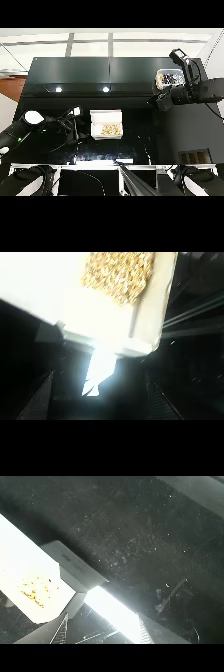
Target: Fold the box and place the chain.
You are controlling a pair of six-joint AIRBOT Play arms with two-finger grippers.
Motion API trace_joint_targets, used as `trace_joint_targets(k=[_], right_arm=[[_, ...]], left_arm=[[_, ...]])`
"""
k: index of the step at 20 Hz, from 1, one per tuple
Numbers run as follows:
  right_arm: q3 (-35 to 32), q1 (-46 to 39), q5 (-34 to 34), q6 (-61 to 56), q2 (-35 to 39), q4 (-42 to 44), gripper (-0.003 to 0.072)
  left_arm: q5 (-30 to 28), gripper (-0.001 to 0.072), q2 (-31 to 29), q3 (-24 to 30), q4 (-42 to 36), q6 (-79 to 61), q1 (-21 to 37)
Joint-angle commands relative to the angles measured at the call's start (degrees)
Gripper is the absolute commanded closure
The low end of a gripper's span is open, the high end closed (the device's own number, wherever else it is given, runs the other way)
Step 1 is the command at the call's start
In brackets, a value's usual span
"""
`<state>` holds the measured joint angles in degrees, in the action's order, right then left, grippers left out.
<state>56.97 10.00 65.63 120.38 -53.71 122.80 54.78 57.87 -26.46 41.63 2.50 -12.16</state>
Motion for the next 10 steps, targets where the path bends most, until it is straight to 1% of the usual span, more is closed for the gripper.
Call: trace_joint_targets(k=[1, 4, 7, 8, 9, 10], right_arm=[[-0.02, 0.00, 0.00, -0.02, -0.04, 0.02, 0.0172], [-0.02, 0.00, 0.22, -0.02, -0.04, 0.07, 0.0172], [-0.02, 0.00, 0.11, -0.02, -0.04, 0.09, 0.0172], [-0.02, 0.00, -0.07, -0.02, -0.04, 0.07, 0.0172], [-0.02, 0.00, -0.20, -0.02, -0.04, 0.09, 0.0171], [-0.02, 0.00, -0.28, -0.04, -0.04, 0.11, 0.0172]], left_arm=[[2.93, 0.0010, 0.46, 0.02, -2.71, 0.72, 0.09], [3.34, 0.0007, 0.42, -0.07, -1.84, 0.66, 2.54], [1.86, 0.0006, 0.72, -0.39, -1.62, -0.24, 9.57], [2.75, 0.0006, 1.51, -0.81, -1.60, -1.62, 11.54], [5.20, 0.0007, 2.97, -1.36, -1.55, -5.38, 12.33], [7.56, 0.0007, 4.52, -1.68, -1.51, -11.63, 11.91]])
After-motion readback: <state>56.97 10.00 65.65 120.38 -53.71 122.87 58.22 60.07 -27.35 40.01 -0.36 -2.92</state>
